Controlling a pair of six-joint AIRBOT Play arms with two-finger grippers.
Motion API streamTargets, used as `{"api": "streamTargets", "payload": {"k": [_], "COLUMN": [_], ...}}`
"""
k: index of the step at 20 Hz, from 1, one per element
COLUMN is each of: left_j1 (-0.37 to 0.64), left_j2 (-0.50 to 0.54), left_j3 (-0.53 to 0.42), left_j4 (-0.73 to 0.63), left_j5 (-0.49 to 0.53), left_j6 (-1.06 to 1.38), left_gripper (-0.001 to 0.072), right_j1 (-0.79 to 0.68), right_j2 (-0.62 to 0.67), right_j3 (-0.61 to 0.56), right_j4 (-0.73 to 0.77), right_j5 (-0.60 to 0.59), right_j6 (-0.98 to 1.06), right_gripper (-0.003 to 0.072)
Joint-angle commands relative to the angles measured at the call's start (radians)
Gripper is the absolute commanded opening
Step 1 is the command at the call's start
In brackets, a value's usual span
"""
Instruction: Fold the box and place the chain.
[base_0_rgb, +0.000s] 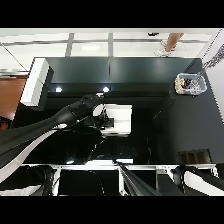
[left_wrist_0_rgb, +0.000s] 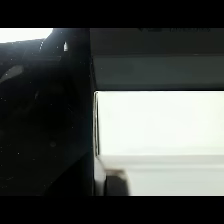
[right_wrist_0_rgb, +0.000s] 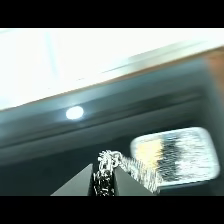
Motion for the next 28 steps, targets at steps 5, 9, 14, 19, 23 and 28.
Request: {"api": "streamTargets", "payload": {"k": [5,9,14,19,23,28], "left_j1": [0.001,0.0,0.001,0.0,0.0,0.0], "left_j2": [0.0,0.0,0.0,0.0,0.0,0.0], "left_j3": [0.0,0.0,0.0,0.0,0.0,0.0], "left_j4": [0.0,0.0,0.0,0.0,0.0,0.0], "left_j5": [0.0,0.0,0.001,0.0,0.0,0.001], "left_j6": [0.0,0.0,0.0,0.0,0.0,0.0], "left_gripper": [0.0027,0.0027,0.0027,0.0027,0.0027,0.0027], "right_j1": [0.08,0.146,0.27,0.343,0.37,0.37], "right_j2": [0.103,0.103,0.103,0.103,0.103,0.103], "right_j3": [0.0,0.0,0.0,0.0,0.0,0.0], "right_j4": [0.352,0.415,0.415,0.415,0.471,0.606], "right_j5": [0.145,0.202,0.255,0.291,0.298,0.247], "right_j6": [-0.078,-0.084,-0.084,-0.084,-0.09,-0.099], "right_gripper": [0.0007,0.0008,0.0008,0.0008,0.0008,0.0008]}}
